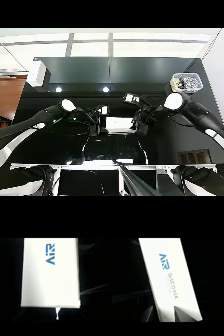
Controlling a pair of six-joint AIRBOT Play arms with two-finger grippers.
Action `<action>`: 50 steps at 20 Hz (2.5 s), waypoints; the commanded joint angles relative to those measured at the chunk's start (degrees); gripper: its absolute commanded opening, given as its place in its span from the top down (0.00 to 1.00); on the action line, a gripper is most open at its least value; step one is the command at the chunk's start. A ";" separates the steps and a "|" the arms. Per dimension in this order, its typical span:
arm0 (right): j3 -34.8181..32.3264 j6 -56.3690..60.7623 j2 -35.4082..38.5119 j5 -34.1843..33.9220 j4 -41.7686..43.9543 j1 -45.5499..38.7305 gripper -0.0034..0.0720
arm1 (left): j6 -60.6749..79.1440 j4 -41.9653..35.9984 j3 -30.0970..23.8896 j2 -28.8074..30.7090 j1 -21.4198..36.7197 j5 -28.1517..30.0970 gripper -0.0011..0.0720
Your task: Fold the box and place the chain.
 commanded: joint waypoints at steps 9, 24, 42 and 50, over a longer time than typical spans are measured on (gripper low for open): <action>-13.79 19.89 1.62 -9.40 33.79 -5.62 0.94 | -0.04 0.00 0.04 0.00 0.02 0.13 0.35; -13.84 24.13 -2.16 -12.92 24.50 -5.62 0.93 | -0.04 0.00 0.04 0.00 0.02 0.13 0.35; -1.75 27.54 18.03 15.87 5.77 -34.42 0.93 | -7.78 6.01 0.96 8.41 0.00 -3.72 0.01; -2.58 27.52 18.14 12.11 6.25 -35.12 0.93 | -22.01 6.19 12.59 4.59 -8.85 -2.82 0.01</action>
